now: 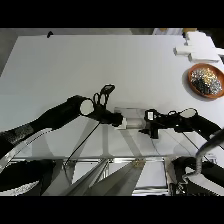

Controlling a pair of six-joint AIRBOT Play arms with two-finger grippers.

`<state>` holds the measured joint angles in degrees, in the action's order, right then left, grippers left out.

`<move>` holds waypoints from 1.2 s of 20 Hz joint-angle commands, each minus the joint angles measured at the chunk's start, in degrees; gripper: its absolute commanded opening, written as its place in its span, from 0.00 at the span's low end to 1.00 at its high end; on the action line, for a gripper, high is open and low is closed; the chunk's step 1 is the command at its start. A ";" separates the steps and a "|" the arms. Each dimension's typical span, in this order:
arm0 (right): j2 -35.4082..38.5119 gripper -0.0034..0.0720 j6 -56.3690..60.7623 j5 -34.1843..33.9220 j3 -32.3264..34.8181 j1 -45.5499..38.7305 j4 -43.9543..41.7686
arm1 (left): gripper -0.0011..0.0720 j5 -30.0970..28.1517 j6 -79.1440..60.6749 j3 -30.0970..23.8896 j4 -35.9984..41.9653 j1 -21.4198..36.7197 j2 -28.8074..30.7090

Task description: Fold the box and place the chain.

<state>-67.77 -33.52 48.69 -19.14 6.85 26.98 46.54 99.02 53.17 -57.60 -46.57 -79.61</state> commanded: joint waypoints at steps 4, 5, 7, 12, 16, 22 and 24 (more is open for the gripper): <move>0.02 0.63 0.02 -0.04 0.02 -0.02 -0.04 | 0.61 3.98 11.04 3.15 -10.12 -2.08 -2.40; 0.02 0.63 0.02 -0.04 0.02 -0.02 -0.04 | 0.60 4.76 13.16 3.23 -12.26 -2.14 -2.40; 0.02 0.63 0.02 -0.04 0.02 -0.02 -0.04 | 0.60 5.49 16.41 4.02 -14.58 -2.67 -2.71; 0.02 0.63 0.02 -0.04 0.02 -0.02 -0.04 | 0.57 9.33 20.52 9.97 -15.37 -4.85 -7.87; 0.02 0.63 0.02 -0.02 0.02 -0.02 -0.04 | 0.54 15.76 25.64 16.17 -16.55 -5.86 -13.07; 0.02 0.63 0.02 -0.04 0.02 -0.02 -0.04 | 0.44 16.50 35.17 16.98 -18.43 -6.03 -14.01; 0.02 0.63 0.02 -0.04 0.02 -0.02 -0.04 | 0.43 16.83 36.98 16.98 -20.06 -6.45 -14.05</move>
<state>-67.77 -33.52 48.64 -19.14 6.83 26.96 62.46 132.07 69.80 -75.64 -52.64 -93.27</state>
